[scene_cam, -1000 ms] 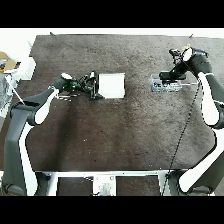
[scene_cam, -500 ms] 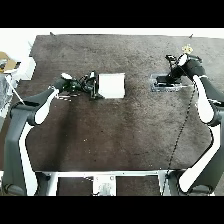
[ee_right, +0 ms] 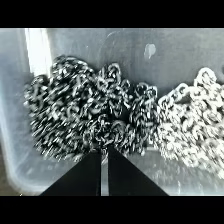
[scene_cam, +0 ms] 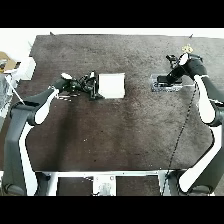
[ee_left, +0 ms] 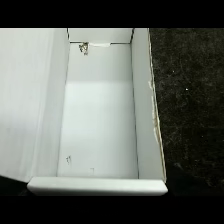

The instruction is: Fold the box and place the chain.

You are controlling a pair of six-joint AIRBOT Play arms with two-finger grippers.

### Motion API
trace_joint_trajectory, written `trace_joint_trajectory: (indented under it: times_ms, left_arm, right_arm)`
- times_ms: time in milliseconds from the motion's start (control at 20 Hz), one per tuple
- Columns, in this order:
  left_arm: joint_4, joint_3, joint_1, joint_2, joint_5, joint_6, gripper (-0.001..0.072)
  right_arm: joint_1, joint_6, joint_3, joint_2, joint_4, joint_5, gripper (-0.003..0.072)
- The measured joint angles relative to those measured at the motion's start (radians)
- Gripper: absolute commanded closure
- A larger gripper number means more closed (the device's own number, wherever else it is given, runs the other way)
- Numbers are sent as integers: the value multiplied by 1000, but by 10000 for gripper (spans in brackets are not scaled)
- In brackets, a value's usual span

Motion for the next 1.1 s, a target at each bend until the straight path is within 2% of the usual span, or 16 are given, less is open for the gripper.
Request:
trace_joint_trajectory:
  times_ms: [300,550,850,1100]
  left_arm:
    - [0,0,0,0,0,0,434]
    - [0,0,0,0,0,0,434]
    - [0,0,0,0,0,0,434]
    - [0,0,0,0,0,0,434]
  right_arm:
    - [9,-11,0,124,0,11,683]
    - [65,-47,0,282,0,-20,684]
    - [192,-76,0,550,-27,-198,683]
    - [328,-93,0,718,-65,-440,684]
